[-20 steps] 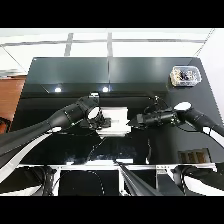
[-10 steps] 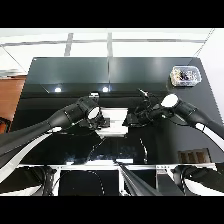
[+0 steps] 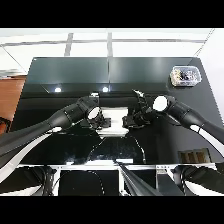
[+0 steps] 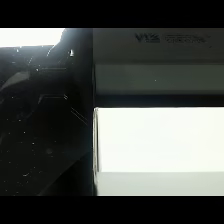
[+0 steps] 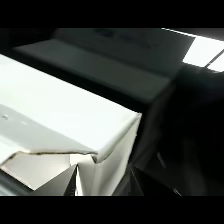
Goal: Fold the box and place the chain.
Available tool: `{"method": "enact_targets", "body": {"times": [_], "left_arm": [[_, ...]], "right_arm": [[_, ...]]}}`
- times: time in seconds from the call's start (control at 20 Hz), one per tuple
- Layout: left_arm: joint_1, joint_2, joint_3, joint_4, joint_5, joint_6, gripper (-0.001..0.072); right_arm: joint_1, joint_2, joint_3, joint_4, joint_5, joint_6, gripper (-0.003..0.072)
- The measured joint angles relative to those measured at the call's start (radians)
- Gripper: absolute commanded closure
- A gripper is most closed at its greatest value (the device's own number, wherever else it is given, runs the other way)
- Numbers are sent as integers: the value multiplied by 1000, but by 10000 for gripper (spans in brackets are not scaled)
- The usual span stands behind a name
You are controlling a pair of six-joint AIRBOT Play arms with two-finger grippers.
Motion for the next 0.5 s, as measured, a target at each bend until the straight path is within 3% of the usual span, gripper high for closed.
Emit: {"method": "enact_targets", "body": {"times": [0.5], "left_arm": [[0,0,0,0,0,0,680]], "right_arm": [[167,-43,172,-367,101,377,321]]}}
